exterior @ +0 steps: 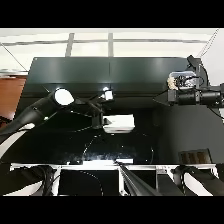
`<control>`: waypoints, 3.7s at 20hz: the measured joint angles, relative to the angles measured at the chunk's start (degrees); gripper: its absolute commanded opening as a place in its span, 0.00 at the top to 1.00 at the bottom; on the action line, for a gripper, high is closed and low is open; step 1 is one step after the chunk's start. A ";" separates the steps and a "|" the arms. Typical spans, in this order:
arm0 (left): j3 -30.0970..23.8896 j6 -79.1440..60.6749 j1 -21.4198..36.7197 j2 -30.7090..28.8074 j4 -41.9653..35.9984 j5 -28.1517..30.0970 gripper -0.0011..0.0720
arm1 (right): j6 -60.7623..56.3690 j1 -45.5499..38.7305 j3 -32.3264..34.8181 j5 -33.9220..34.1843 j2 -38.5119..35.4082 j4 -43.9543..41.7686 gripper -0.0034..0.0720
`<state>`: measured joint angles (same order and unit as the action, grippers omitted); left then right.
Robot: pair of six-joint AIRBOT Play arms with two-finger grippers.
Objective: Fold the box and place the chain.
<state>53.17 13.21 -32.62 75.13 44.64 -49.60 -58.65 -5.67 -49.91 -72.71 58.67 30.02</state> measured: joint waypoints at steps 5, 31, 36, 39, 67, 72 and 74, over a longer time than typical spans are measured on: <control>3.10 2.05 -4.15 5.49 -0.55 2.10 0.02 | -0.11 0.00 0.00 0.42 0.00 0.35 0.94; 3.85 3.69 -7.30 11.54 -0.55 4.11 0.02 | -0.31 0.00 0.00 0.87 0.00 0.50 0.94; 3.87 3.74 -8.98 13.77 0.94 6.93 0.26 | -0.33 0.00 0.00 1.36 0.00 0.50 0.94; 4.76 6.32 -8.94 13.62 4.48 6.14 0.52 | -0.57 0.00 0.00 1.18 0.00 0.48 0.94; 62.27 51.89 51.65 47.15 25.33 0.07 0.23 | -3.17 1.66 0.02 2.29 -0.02 0.28 0.94; 64.67 53.70 51.87 47.25 28.63 -3.93 0.02 | -3.61 2.19 0.02 2.45 -0.04 0.28 0.94; 65.11 54.23 51.87 44.65 29.05 -6.25 0.02 | -3.72 2.29 0.02 1.95 -0.04 0.31 0.94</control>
<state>118.28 67.44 19.25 119.79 73.69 -55.86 -62.37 -3.38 -49.89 -70.76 58.63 30.33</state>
